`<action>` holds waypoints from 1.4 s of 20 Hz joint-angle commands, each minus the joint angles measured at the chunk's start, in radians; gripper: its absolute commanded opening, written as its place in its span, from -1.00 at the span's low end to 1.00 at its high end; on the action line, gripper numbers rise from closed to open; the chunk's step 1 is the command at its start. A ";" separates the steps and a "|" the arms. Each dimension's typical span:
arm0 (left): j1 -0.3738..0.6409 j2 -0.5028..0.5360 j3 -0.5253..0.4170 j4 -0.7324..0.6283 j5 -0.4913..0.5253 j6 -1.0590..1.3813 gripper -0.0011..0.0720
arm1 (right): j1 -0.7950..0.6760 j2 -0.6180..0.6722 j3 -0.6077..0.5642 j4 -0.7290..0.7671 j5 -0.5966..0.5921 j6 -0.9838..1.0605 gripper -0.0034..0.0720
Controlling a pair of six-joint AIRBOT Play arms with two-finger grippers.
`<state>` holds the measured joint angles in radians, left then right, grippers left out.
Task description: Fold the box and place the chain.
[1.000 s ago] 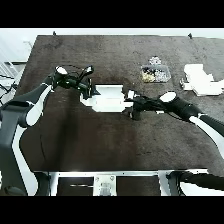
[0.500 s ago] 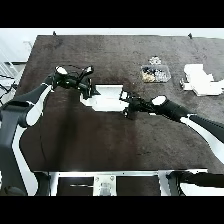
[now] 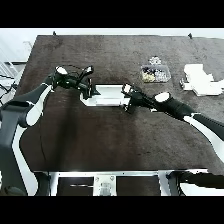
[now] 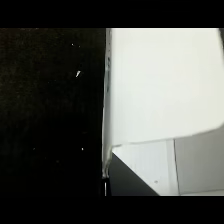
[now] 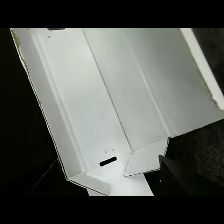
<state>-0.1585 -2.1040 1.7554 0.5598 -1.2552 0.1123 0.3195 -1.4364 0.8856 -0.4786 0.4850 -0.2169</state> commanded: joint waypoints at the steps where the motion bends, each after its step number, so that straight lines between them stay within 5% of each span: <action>1: 0.000 0.000 0.000 0.000 0.000 0.000 -0.92 | -0.036 -0.033 0.047 0.015 0.057 -0.007 0.98; 14: 0.000 0.000 0.000 0.000 0.000 0.000 -0.92 | -0.132 -0.164 0.185 0.026 0.312 -0.137 0.98; 20: 0.000 0.000 0.000 0.000 0.000 0.000 -0.92 | -0.204 -0.293 0.328 0.026 0.524 -0.132 0.98; 28: 0.000 0.000 0.000 0.000 0.000 0.000 -0.92 | -0.204 -0.452 0.497 -0.009 0.626 -0.099 0.98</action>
<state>-0.1589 -2.1040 1.7554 0.5594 -1.2556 0.1123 0.1165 -1.8362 1.3258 -0.4675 1.0637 -0.3241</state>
